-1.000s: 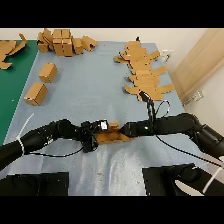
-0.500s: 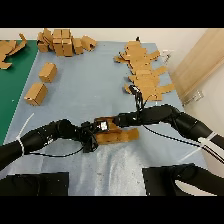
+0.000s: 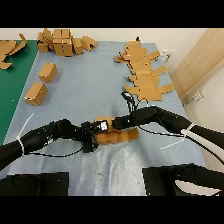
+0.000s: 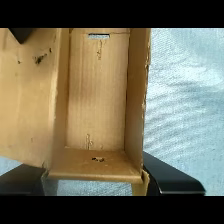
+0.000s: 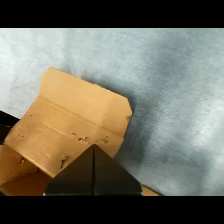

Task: Fold the box.

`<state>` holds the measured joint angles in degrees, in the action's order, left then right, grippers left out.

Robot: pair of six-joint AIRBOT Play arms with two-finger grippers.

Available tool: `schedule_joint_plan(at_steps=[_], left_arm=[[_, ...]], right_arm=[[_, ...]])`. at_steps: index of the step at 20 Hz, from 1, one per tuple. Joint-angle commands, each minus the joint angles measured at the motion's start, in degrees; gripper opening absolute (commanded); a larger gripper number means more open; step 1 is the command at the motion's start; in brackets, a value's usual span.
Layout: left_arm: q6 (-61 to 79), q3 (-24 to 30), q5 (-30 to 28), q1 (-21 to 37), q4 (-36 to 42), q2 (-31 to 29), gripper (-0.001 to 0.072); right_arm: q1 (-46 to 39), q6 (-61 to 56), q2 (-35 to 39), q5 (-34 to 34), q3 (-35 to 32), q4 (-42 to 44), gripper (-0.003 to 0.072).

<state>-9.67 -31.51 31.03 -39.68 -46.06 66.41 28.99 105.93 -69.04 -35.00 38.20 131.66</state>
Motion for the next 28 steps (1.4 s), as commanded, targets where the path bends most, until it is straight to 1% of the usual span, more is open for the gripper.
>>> schedule_joint_plan(at_steps=[1,7,8,9,10,13,14,16,17,18,19,20,21,22,24,25,28], left_arm=[[-0.02,0.04,-0.02,0.02,-0.02,0.04,0.0511],[-0.02,0.04,0.00,0.02,-0.02,0.02,0.0511],[-0.02,0.02,0.02,0.02,0.00,0.02,0.0511],[-0.13,0.04,0.09,0.02,-0.02,0.02,0.0511],[-0.22,0.02,0.02,0.02,0.00,0.02,0.0511],[-0.22,0.02,0.02,0.02,0.00,0.02,0.0511],[-0.22,0.02,0.04,0.02,-0.02,0.02,0.0511],[-0.24,0.02,0.02,0.02,-0.02,0.02,0.0511],[-0.22,0.02,0.02,0.02,-0.02,0.02,0.0511],[-0.22,0.02,0.04,0.02,0.00,0.02,0.0511],[-0.22,0.02,0.04,0.02,0.00,0.02,0.0511],[-0.24,0.02,0.04,0.02,-0.02,0.02,0.0511],[-0.22,0.02,0.04,0.02,-0.02,0.02,0.0511],[-0.24,0.02,0.02,0.02,-0.02,0.02,0.0511],[-0.22,0.02,0.04,0.02,0.00,0.02,0.0511],[-0.22,0.02,0.07,0.02,0.00,0.02,0.0511],[-0.22,0.02,0.04,0.02,0.00,0.02,0.0511]], right_arm=[[0.04,1.18,-1.33,0.02,0.04,-0.09,0.0001],[0.04,1.70,-1.29,0.00,0.04,-0.57,0.0001],[0.02,1.75,-1.14,0.00,0.07,-1.42,0.0001],[-0.15,1.70,-0.37,-0.85,0.39,-4.31,0.0001],[-1.11,1.60,1.22,-4.17,1.62,-8.90,0.0002],[-6.64,-2.75,9.14,-17.73,6.75,-23.32,0.0003],[-8.04,-2.91,12.44,-21.29,7.58,-26.23,0.0004],[-8.55,1.62,18.32,-26.71,7.23,-26.43,0.0006],[-7.98,5.22,20.33,-28.89,6.43,-25.05,0.0046],[-7.04,8.33,22.01,-30.51,4.81,-22.84,0.0241],[-5.88,10.60,23.10,-31.19,2.82,-20.87,0.0387],[-4.44,13.79,23.61,-31.15,0.52,-19.91,0.0414],[-3.10,16.96,23.56,-29.75,-1.60,-20.28,0.0417],[-2.14,20.04,23.15,-26.93,-3.32,-21.14,0.0467],[-1.07,26.25,20.76,-20.83,-5.33,-21.81,0.0467],[-0.72,29.53,19.26,-19.02,-5.49,-21.66,0.0467],[-0.63,37.86,14.86,-16.44,-5.49,-20.26,0.0467]])
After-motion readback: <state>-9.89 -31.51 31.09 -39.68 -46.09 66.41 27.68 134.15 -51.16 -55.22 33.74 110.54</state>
